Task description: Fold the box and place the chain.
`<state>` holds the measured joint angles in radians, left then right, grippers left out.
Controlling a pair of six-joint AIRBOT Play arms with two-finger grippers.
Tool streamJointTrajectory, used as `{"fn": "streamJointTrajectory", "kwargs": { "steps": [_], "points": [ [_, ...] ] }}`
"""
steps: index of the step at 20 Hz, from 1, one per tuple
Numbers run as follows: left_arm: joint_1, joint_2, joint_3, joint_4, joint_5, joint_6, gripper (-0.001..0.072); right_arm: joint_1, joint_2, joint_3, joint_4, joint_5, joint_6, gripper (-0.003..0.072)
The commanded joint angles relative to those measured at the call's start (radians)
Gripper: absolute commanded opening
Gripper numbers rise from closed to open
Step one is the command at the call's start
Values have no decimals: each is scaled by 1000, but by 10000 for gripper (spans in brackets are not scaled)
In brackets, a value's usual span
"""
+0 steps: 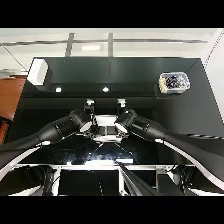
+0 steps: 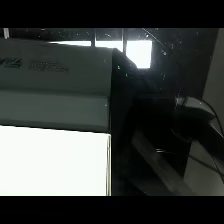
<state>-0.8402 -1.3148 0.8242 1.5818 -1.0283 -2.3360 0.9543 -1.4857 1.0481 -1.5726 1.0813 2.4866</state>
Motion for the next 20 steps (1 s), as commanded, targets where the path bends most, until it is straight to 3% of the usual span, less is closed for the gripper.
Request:
{"fn": "streamJointTrajectory", "kwargs": {
  "steps": [1, 2, 3, 4, 9, 10, 12, 13, 16, 17, 18, 19, 20],
  "points": [
    [-1, 0, 1, 1, 3, 3, 30, 0, -1, 1, 2, -4, 16, 29],
    [-1, 0, 1, 1, 2, 3, 30, 0, -1, 2, 2, -3, 15, 36],
    [-1, 0, 1, 1, 2, 3, 30, 0, 0, 3, 3, -1, 15, 284],
    [-1, 0, 1, 1, 2, 3, 30, 0, 0, 7, 5, 9, 14, 346],
    [-1, 0, 1, 1, 2, 2, 30, -3, 1, 14, 2, 27, 12, 343],
    [-1, 0, 1, 0, 2, 3, 30, -3, 1, 14, 2, 27, 12, 295],
    [-1, 0, 1, 0, 2, 2, 30, -2, 1, 14, 2, 27, 11, 59],
    [-1, 0, 1, 0, 2, 2, 30, -3, 1, 14, 3, 24, 3, 26],
    [-1, 0, 1, 0, 2, 2, 30, -3, 1, 14, 5, 13, 0, 30],
    [-1, 0, 1, 0, 2, 3, 30, -3, 1, 14, 5, 17, 0, 60],
    [-1, 0, 1, 0, 2, 3, 29, -3, 2, 14, 5, 24, 0, 344],
    [-1, 0, 1, 0, 2, 3, 30, -6, 4, 14, 5, 39, -1, 495],
    [-1, 0, 1, 0, 2, 3, 30, -11, 8, 15, 5, 58, -12, 495]
  ]
}}
